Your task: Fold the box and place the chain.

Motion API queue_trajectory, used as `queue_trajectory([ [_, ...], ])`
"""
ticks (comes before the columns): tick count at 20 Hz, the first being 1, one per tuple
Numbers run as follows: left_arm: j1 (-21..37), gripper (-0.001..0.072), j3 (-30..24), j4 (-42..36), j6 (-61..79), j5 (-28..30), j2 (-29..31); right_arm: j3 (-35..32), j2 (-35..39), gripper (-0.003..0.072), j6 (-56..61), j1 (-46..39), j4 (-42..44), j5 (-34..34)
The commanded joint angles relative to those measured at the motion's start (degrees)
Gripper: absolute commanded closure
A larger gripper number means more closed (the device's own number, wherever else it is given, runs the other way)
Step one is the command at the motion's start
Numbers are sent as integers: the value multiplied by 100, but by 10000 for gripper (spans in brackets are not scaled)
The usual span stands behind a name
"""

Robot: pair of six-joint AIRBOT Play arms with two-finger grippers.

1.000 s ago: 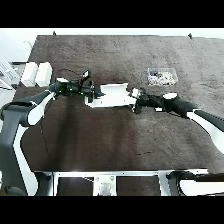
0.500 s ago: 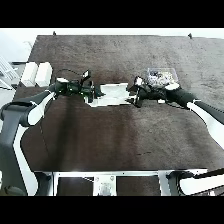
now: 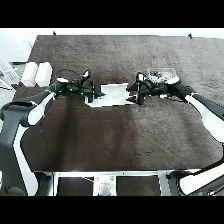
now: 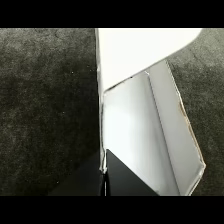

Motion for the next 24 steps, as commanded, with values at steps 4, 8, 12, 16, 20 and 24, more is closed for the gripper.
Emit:
queue_trajectory([
  [4, -2, 688, 0, 0, 2, 0, 2, 769, -586, 44, 227, -39, -385, 791],
  [8, -2, 688, 0, 0, 2, 4, 2, 955, -741, 44, 374, 9, -402, 1097],
  [12, -2, 688, 0, 0, 4, 162, 2, 955, -745, 43, 459, 133, -407, 1110],
  [16, -2, 688, 0, 0, 4, 168, 2, 953, -859, 43, 651, 181, -402, 1115],
  [20, -2, 688, 2, 0, 2, 212, 2, 955, -935, 43, 656, 197, -380, 1001],
  [24, -2, 688, 2, 0, 0, 210, 2, 955, -1032, 43, 514, 223, -380, 975],
])
